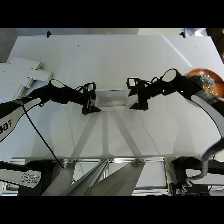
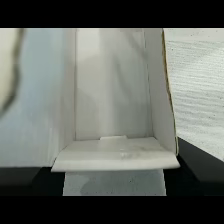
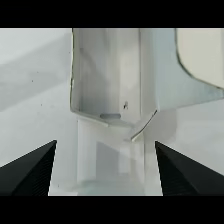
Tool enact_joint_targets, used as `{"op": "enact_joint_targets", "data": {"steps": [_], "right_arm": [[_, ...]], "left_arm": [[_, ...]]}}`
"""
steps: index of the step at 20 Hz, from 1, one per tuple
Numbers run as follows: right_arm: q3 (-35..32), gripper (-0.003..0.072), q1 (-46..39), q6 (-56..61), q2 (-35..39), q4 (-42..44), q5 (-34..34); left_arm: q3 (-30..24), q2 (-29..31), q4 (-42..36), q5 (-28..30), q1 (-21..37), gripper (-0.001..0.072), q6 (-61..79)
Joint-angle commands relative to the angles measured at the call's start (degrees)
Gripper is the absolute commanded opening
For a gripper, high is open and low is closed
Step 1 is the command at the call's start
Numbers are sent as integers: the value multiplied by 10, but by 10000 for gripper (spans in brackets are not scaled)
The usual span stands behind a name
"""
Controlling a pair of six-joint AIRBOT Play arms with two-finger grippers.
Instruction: Fold the box and place the chain.
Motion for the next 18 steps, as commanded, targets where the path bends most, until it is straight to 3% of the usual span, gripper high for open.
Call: {"op": "enact_joint_targets", "data": {"steps": [1, 5, 6, 7, 8, 9, 15, 18], "right_arm": [[0, 667, -1, 23, 42, -58, 34], [0, 633, 0, 104, 67, -28, 63], [0, 567, 0, 132, 68, -16, 63], [0, 349, 0, 154, 68, -3, 65], [0, 62, 0, 159, 68, 11, 70], [0, 10, 0, 156, 67, 33, 72], [0, 8, 58, 158, 35, 102, -16], [7, 8, 70, 157, -2, 203, -77]], "left_arm": [[0, 0, 0, 0, 0, 172, 0], [0, 0, 0, 0, 0, 172, 0], [0, 0, 0, 0, 0, 172, 0], [0, 0, 0, 0, 0, 172, 0], [0, 0, 0, 0, 0, 172, 0], [0, 0, 0, 0, 0, 172, 0], [0, 0, 0, 0, 0, 172, 0], [0, 0, 0, 0, 0, 172, 0]]}}
